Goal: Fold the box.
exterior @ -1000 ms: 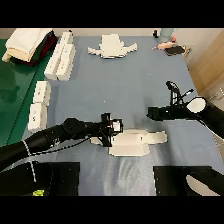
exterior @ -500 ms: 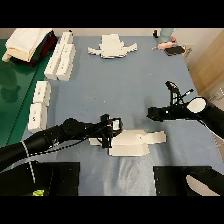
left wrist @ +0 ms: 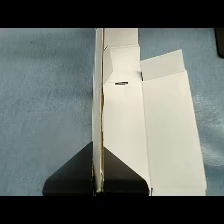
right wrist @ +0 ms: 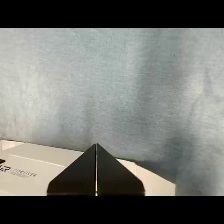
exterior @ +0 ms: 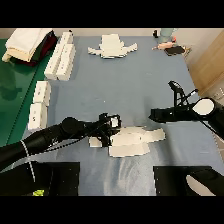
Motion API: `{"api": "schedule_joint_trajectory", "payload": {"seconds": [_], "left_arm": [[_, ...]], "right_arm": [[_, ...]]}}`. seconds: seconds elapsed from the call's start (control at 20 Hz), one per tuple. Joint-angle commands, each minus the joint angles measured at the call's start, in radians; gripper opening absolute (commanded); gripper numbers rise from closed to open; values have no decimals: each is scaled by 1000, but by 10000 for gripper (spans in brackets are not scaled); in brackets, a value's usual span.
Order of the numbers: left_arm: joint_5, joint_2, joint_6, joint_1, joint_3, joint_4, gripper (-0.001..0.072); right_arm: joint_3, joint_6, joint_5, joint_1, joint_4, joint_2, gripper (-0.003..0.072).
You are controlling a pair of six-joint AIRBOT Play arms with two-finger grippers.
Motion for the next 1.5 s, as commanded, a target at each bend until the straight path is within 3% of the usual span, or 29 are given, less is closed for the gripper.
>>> {"api": "schedule_joint_trajectory", "payload": {"seconds": [0.0,0.35,0.5,0.8,1.05,1.25,1.45], "left_arm": [[-39,-37,4,-2,0,2,16],[-86,-41,34,-2,0,3,15],[-58,-41,34,-2,0,3,15],[-48,-41,40,-1,12,5,16],[-108,-41,18,9,54,33,15],[-206,-42,-1,86,69,36,15],[-220,-45,-1,92,69,36,15]], "right_arm": [[0,21,29,1,-18,24,2],[0,20,29,0,-39,25,1],[0,20,34,0,-43,25,2],[0,20,138,0,-43,25,2],[0,17,136,1,-45,25,1],[0,17,135,0,-67,25,2],[0,18,115,0,-73,25,2]]}}
